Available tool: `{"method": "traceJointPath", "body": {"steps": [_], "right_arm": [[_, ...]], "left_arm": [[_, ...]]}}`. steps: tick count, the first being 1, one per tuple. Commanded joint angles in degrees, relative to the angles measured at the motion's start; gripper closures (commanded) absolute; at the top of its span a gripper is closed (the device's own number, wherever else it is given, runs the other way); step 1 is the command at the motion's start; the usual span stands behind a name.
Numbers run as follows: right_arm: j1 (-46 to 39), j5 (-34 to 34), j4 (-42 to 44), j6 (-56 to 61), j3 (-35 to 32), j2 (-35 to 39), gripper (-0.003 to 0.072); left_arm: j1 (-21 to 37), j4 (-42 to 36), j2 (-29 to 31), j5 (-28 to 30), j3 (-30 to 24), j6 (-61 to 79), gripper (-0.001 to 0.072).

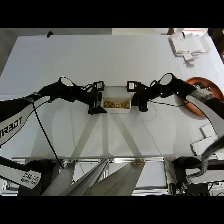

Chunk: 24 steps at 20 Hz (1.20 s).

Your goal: Fold the box and place the chain.

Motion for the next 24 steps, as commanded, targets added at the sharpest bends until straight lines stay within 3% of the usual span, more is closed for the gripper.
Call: {"method": "traceJointPath", "body": {"steps": [1, 8, 12, 18, 19, 20, 21, 24], "right_arm": [[0.2, -0.4, -7.7, 7.8, 0.0, 0.6, 0.0675], [0.2, 0.0, -8.8, 16.0, 0.0, 7.1, 0.0676], [2.4, -0.4, -5.1, 16.2, 0.7, 12.3, 0.0675], [10.4, -4.9, -4.0, 20.0, 1.8, 11.1, 0.0663], [10.8, -4.5, -4.0, 22.0, 1.9, 11.1, 0.0571], [10.9, -3.8, -4.0, 24.5, 2.2, 11.1, 0.0407], [10.9, -2.3, -4.1, 26.7, 2.9, 11.2, 0.0325], [10.8, 4.5, -5.9, 32.2, 8.7, 11.2, 0.033]], "left_arm": [[0.0, 0.0, 0.0, 0.0, 0.0, 0.0, 0.039], [0.0, 0.0, 0.0, 0.0, 0.0, 0.0, 0.039], [0.0, 0.0, 0.0, 0.0, 0.0, 0.0, 0.039], [0.0, 0.0, 0.0, 0.0, 0.0, 0.0, 0.039], [0.0, 0.0, 0.0, 0.0, 0.0, 0.0, 0.039], [0.0, 0.0, 0.0, 0.0, 0.0, 0.0, 0.039], [0.0, 0.0, 0.0, 0.0, 0.0, 0.0, 0.039], [0.0, 0.0, 0.0, 0.0, 0.0, 0.0, 0.039]]}}
